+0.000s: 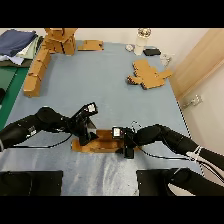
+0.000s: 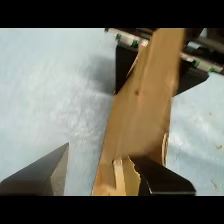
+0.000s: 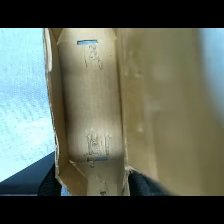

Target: Fold the box.

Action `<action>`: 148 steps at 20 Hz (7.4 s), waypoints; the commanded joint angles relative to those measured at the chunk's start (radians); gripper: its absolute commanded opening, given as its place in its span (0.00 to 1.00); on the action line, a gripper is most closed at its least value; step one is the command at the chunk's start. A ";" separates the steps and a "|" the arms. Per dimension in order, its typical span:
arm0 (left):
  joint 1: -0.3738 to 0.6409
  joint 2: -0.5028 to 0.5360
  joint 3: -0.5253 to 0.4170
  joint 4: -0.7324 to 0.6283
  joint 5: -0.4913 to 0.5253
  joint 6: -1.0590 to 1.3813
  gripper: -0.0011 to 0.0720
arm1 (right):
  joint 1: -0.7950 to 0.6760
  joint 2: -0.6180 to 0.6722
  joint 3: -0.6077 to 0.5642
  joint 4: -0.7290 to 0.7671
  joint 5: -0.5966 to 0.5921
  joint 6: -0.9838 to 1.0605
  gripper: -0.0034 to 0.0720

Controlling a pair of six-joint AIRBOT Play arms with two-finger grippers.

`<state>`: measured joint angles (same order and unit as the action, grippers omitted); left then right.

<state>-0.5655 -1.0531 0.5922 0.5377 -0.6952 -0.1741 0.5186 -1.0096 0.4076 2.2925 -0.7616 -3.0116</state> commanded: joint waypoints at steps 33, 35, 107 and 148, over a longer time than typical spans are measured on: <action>-0.087 -0.163 0.054 0.136 0.117 -1.004 0.03 | 0.000 0.000 0.000 -0.008 0.001 0.000 0.64; -0.087 -0.183 0.071 0.159 0.093 -1.006 0.03 | 0.000 0.000 0.000 -0.008 0.001 0.000 0.64; -0.102 0.080 -0.148 0.111 0.017 0.043 0.96 | 0.000 0.000 0.000 -0.019 -0.002 0.000 0.64; -0.146 -0.013 -0.149 -0.137 0.092 0.349 0.95 | 0.000 0.000 0.000 -0.029 -0.002 0.000 0.64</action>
<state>-0.7105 -1.0657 0.4435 0.4004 -0.5930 0.1761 0.5194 -1.0088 0.4080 2.2627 -0.7635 -3.0123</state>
